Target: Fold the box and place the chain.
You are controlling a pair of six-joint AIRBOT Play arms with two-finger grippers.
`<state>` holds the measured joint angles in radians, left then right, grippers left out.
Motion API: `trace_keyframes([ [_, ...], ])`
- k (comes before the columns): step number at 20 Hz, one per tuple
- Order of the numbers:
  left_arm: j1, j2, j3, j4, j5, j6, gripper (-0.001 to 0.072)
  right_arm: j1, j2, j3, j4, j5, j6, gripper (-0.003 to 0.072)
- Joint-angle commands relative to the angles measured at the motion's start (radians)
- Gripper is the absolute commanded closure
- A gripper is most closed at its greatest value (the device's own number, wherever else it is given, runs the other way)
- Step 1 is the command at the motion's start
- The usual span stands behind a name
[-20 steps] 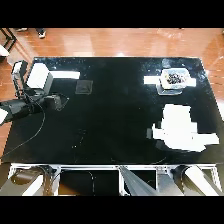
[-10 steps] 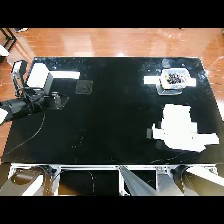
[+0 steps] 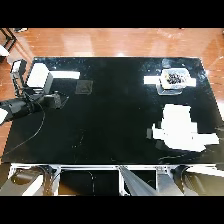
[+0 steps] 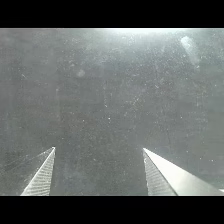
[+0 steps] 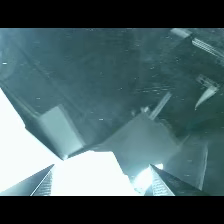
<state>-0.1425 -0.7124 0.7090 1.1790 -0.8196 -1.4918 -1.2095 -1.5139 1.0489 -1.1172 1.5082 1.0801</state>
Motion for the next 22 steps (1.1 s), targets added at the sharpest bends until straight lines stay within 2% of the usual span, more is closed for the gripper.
trace_keyframes([
  [1, 0.0, -0.001, 0.001, 0.014, -0.004, -0.003, 0.0066, -0.004, -0.064, 0.037, -0.026, 0.034, 0.013, -0.0011],
  [4, 0.0, -0.001, 0.001, 0.012, -0.005, -0.035, 0.0066, -0.004, -0.074, 0.025, 0.082, 0.066, 0.004, -0.001],
  [11, 0.0, -0.001, 0.001, 0.013, -0.005, -0.035, 0.0066, 0.002, -0.074, -0.057, 0.057, 0.082, -0.032, -0.001],
  [13, 0.0, -0.001, 0.001, 0.013, -0.004, -0.036, 0.0066, 0.01, -0.069, -0.072, 0.058, 0.031, -0.021, -0.001],
  [16, 0.0, -0.001, 0.001, 0.013, -0.004, -0.036, 0.0066, 0.034, -0.064, -0.079, 0.061, 0.041, -0.05, -0.0009],
  [17, 0.0, -0.001, 0.001, 0.013, -0.004, -0.036, 0.0066, 0.038, -0.064, -0.079, 0.062, 0.048, -0.055, 0.002],
  [18, 0.0, -0.001, 0.001, 0.013, -0.004, -0.036, 0.0066, 0.04, -0.064, -0.079, 0.063, 0.063, -0.068, 0.0186],
  [19, 0.0, -0.001, 0.001, 0.013, -0.004, -0.036, 0.0066, 0.041, -0.064, -0.079, 0.062, 0.07, -0.076, 0.0278],
  [22, 0.0, -0.001, 0.001, 0.013, -0.004, -0.035, 0.0066, 0.041, -0.064, -0.079, 0.068, 0.084, -0.101, 0.0282],
])
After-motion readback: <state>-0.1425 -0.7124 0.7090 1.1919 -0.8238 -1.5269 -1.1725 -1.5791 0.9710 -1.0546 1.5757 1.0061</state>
